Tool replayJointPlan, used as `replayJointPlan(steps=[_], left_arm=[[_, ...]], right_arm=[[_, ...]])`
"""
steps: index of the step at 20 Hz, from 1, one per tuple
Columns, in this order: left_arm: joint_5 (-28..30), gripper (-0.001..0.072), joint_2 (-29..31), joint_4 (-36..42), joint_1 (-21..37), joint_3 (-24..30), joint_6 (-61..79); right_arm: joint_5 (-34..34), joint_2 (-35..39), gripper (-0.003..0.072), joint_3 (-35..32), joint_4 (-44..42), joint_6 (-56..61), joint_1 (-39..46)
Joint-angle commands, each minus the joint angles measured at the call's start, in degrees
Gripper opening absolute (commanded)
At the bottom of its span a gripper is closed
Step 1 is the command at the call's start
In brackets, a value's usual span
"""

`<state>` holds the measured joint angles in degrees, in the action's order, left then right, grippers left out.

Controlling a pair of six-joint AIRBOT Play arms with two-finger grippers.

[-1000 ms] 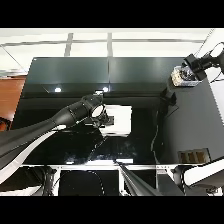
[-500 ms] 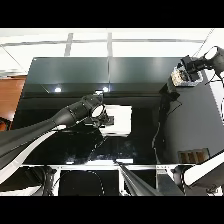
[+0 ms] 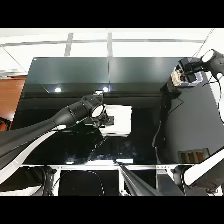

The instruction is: Fold the box and place the chain.

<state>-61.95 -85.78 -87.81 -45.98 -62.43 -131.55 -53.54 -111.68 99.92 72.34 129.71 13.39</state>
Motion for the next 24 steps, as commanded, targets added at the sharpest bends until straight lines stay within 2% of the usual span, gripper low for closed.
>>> replayJointPlan(steps=[1,2,6,10,15,24], left_arm=[[0.00,0.0028,0.00,0.02,0.02,-0.02,-0.07],[0.00,0.0028,0.00,0.02,0.02,-0.02,-0.07],[0.00,0.0028,0.00,0.02,0.02,-0.02,-0.07],[0.02,0.0028,0.00,0.00,0.02,-0.02,-0.07],[0.00,0.0028,0.00,0.00,0.02,-0.02,-0.07],[-0.02,0.0028,0.00,0.00,0.02,-0.02,-0.07]], right_arm=[[0.11,-0.33,0.0059,0.00,-1.49,-5.70,0.02],[0.26,-0.04,0.0016,0.04,-3.04,-8.94,0.11],[-1.79,2.75,0.0015,1.01,-3.28,-14.69,0.66],[-3.08,9.09,0.0014,1.97,-3.34,-22.27,1.03],[-5.88,14.53,0.0014,1.97,-3.32,-25.44,1.38],[-8.20,17.18,0.0015,2.08,-3.32,-28.94,1.38]])
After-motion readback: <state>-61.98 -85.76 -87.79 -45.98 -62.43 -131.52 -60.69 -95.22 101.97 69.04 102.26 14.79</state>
